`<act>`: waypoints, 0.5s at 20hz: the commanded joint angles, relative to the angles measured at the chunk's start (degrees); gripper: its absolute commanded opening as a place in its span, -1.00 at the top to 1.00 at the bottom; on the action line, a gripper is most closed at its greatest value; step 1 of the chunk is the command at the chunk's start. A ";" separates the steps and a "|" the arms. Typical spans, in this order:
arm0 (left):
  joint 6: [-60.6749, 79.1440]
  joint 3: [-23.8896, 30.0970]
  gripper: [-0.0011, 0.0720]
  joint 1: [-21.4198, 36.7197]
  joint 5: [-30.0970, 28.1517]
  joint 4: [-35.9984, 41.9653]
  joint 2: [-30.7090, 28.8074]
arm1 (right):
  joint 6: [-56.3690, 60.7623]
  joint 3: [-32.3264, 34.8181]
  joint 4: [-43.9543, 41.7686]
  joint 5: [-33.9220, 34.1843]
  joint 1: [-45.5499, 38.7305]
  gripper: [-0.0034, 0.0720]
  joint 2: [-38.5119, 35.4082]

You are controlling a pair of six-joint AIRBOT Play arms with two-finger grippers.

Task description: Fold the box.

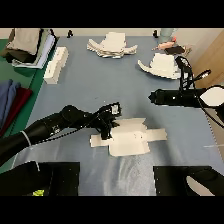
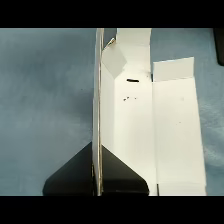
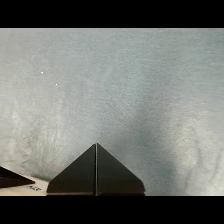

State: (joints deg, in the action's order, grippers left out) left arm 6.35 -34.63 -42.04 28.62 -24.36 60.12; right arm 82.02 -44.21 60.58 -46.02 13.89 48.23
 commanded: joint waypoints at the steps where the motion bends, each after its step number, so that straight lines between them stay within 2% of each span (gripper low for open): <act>1: 3.23 0.09 0.93 -0.13 -2.05 -0.09 -3.13 | 0.02 0.00 0.11 0.09 0.07 0.91 0.02; 3: 3.34 0.85 0.93 -0.59 -1.95 -0.11 -2.19 | 0.02 0.00 0.09 0.33 0.07 0.91 0.02; 7: 5.03 2.64 0.93 -3.63 -6.91 -0.02 0.79 | 0.02 0.00 0.07 0.90 0.07 0.91 0.02; 10: 5.01 2.84 0.93 -4.70 -7.26 0.15 2.03 | 0.02 0.00 0.02 0.87 0.07 0.91 0.02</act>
State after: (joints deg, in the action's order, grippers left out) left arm 10.79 -32.25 -45.56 22.94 -24.25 60.99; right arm 82.02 -44.21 60.66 -45.19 13.89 48.23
